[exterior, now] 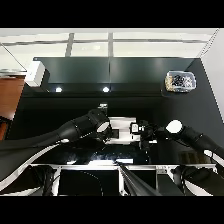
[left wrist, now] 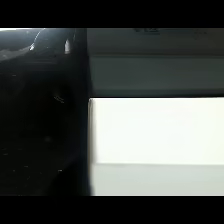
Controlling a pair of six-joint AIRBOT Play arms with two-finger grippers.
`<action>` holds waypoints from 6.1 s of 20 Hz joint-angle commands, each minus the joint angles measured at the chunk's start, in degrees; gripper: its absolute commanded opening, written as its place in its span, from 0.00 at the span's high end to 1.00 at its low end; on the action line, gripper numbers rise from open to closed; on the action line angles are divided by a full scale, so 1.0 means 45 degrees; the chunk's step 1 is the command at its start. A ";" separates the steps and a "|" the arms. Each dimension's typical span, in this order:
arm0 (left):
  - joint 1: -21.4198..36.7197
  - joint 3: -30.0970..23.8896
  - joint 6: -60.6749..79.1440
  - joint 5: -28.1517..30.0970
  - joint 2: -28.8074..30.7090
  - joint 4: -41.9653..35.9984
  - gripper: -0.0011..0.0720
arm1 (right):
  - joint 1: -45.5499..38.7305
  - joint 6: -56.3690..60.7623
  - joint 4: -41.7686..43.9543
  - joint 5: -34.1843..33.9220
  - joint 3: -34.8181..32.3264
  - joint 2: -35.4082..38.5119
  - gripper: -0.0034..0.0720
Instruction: Fold the box and place the chain.
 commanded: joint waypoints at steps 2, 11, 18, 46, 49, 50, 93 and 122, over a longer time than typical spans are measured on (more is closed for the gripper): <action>-0.0010 0.0087 0.0044 -0.0044 -0.0097 -0.0223 0.95 | 0.0010 0.0005 0.0005 0.0005 -0.0005 0.0005 0.38; -0.0005 0.0379 0.0039 -0.0087 -0.0102 -0.0321 0.42 | 0.0010 0.0005 0.0005 0.0005 -0.0005 0.0005 0.38; 0.0126 0.0457 -0.0248 -0.0340 -0.0316 -0.0505 0.67 | 0.0010 0.0005 0.0010 0.0005 -0.0005 0.0005 0.38; 0.0146 0.0602 0.0180 -0.0602 -0.0316 0.0112 0.95 | -0.0131 0.3381 -0.4041 0.1248 0.0520 0.2171 0.16; 0.0146 0.0602 0.0185 -0.0627 -0.0316 0.0083 0.95 | -0.0131 0.2720 -0.2958 0.1083 0.0520 0.1938 0.19; 0.0146 0.0602 0.0185 -0.0627 -0.0316 0.0063 0.95 | -0.0112 0.2676 -0.2696 0.1088 0.0520 0.1792 0.22; 0.0141 0.0602 0.0185 -0.0709 -0.0316 0.0019 0.95 | -1.1016 2.0536 -0.3667 0.6086 -0.0223 0.3313 0.94; 0.0141 0.0602 0.0185 -0.0714 -0.0316 0.0019 0.95 | -0.3905 1.4804 0.1753 0.6305 0.1583 -0.2021 0.21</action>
